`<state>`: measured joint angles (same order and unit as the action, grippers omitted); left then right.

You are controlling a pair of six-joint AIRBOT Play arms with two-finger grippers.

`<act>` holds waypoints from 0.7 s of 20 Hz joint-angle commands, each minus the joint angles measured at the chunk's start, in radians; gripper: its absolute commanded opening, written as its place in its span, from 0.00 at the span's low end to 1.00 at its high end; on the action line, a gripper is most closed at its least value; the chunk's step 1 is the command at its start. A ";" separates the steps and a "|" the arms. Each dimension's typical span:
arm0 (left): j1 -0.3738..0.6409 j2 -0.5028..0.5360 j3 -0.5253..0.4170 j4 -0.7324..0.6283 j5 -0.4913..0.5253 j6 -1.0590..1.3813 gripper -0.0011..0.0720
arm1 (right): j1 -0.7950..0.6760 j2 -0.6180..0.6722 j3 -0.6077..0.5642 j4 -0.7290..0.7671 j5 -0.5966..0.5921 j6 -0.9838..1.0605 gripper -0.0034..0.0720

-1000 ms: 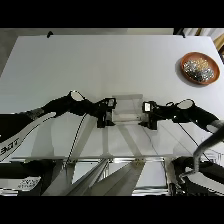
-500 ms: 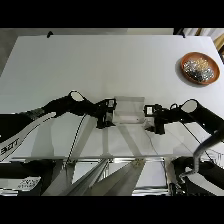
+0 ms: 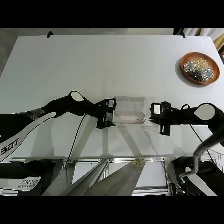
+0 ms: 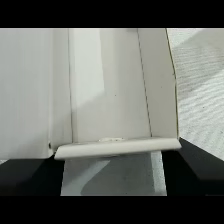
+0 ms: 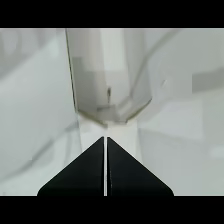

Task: Fold the box and place the chain.

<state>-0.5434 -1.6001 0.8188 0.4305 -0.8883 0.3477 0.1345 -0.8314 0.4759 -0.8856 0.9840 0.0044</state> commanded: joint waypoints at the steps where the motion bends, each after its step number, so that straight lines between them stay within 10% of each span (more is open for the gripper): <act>1: 0.000 0.000 0.000 0.000 0.002 0.000 0.30 | 0.002 0.047 0.001 0.308 -0.046 0.011 0.07; 6: 0.000 0.000 0.000 0.000 0.002 0.000 0.30 | 0.002 -0.048 0.001 0.615 -0.393 0.007 0.07; 14: 0.000 0.000 0.000 0.000 0.002 0.000 0.30 | 0.002 -0.278 0.001 0.605 -0.394 0.018 0.07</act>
<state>-0.5438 -1.6001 0.8188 0.4301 -0.8875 0.3470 0.1349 -1.0443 0.4763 -0.2920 0.6060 0.0082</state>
